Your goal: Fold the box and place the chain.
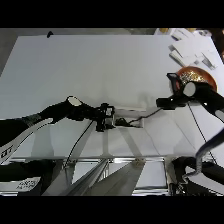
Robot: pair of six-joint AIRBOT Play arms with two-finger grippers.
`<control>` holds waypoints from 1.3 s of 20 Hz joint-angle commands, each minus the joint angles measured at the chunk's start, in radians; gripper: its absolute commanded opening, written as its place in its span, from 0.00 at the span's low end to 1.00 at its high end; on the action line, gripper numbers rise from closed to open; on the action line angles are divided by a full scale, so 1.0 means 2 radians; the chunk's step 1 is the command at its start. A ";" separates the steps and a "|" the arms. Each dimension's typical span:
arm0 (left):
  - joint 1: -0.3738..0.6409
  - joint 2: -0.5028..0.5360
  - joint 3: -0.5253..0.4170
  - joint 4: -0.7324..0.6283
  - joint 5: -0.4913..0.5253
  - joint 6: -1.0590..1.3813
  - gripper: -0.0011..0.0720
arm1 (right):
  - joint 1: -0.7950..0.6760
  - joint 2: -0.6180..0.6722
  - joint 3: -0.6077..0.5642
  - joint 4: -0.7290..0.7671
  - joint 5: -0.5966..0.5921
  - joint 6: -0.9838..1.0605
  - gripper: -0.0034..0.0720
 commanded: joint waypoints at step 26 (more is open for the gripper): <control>0.000 0.000 0.000 0.000 0.000 0.000 0.11 | 0.252 0.238 -0.022 0.209 -0.024 -0.004 0.06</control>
